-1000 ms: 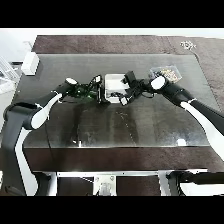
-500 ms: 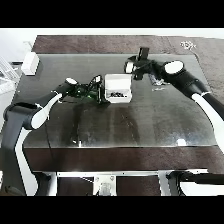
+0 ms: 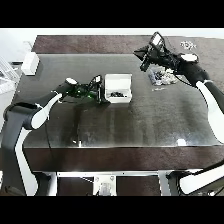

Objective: Fold the box and place the chain.

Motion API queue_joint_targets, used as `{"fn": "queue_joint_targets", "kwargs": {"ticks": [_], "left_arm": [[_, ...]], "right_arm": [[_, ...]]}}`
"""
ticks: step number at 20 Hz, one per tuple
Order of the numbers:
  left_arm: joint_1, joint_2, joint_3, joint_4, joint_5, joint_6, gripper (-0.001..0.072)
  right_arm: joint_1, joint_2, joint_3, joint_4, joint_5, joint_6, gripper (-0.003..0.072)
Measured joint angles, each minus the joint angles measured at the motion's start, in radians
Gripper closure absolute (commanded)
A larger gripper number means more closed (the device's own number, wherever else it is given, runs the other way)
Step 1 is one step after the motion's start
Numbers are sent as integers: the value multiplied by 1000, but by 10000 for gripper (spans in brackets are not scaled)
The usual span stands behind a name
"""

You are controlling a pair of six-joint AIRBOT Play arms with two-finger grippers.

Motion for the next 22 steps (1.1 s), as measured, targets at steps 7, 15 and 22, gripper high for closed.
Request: {"fn": "queue_joint_targets", "kwargs": {"ticks": [7,15,22], "left_arm": [[0,0,0,0,0,0,226],[0,0,0,0,0,0,226],[0,0,0,0,0,0,226]], "right_arm": [[-11,-174,145,-101,278,290,620],[9,-196,163,-293,517,441,606],[26,-198,164,-344,632,469,516]]}}
